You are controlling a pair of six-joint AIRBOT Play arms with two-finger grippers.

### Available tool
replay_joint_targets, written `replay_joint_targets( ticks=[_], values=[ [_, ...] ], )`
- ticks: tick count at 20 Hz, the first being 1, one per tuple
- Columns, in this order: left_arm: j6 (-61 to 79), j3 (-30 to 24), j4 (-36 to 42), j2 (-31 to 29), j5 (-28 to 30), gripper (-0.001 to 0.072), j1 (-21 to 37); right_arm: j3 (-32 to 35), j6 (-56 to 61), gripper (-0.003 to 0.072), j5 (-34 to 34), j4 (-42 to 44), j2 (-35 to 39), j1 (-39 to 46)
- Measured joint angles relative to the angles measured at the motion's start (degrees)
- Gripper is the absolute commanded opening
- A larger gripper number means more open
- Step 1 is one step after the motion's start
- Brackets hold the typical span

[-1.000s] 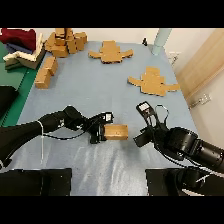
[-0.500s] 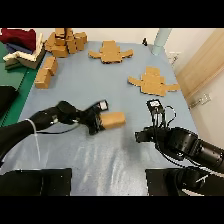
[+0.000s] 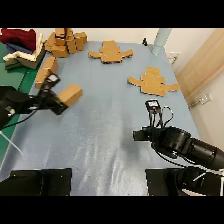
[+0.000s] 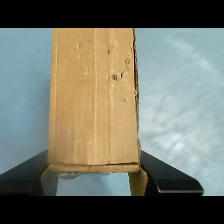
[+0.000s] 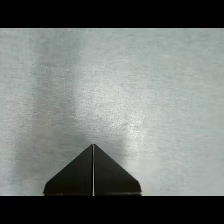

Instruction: Fold the box.

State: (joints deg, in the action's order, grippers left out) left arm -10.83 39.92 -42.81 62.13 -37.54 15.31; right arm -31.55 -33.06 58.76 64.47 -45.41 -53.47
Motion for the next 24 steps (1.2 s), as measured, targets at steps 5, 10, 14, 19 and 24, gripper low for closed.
replay_joint_targets(
  ticks=[5, 10, 14, 19, 24],
  values=[
    [-5.07, -0.31, -4.61, 0.04, -1.46, 0.0388, 12.17, 0.0, 0.17, 0.0004, -3.32, 0.13, -3.23, -0.02],
    [-10.14, 0.31, -5.2, 4.98, 5.2, 0.0388, 15.91, 0.0, 0.22, 0.0004, -5.62, 0.2, -4.35, -0.02],
    [-14.49, 3.52, -4.9, 10.93, 10.67, 0.0388, 16.55, 0.0, 0.24, 0.0004, -6.19, 0.22, -4.57, -0.02],
    [-16.79, 7.96, -4.02, 17.62, 13.07, 0.0388, 16.06, 0.0, 0.24, 0.0004, -6.54, 0.22, -4.59, -0.02],
    [-17.33, 9.33, -3.26, 20.26, 15.54, 0.0388, 14.84, 0.0, 0.22, 0.0004, -6.86, 0.24, -4.59, -0.02]
  ],
)
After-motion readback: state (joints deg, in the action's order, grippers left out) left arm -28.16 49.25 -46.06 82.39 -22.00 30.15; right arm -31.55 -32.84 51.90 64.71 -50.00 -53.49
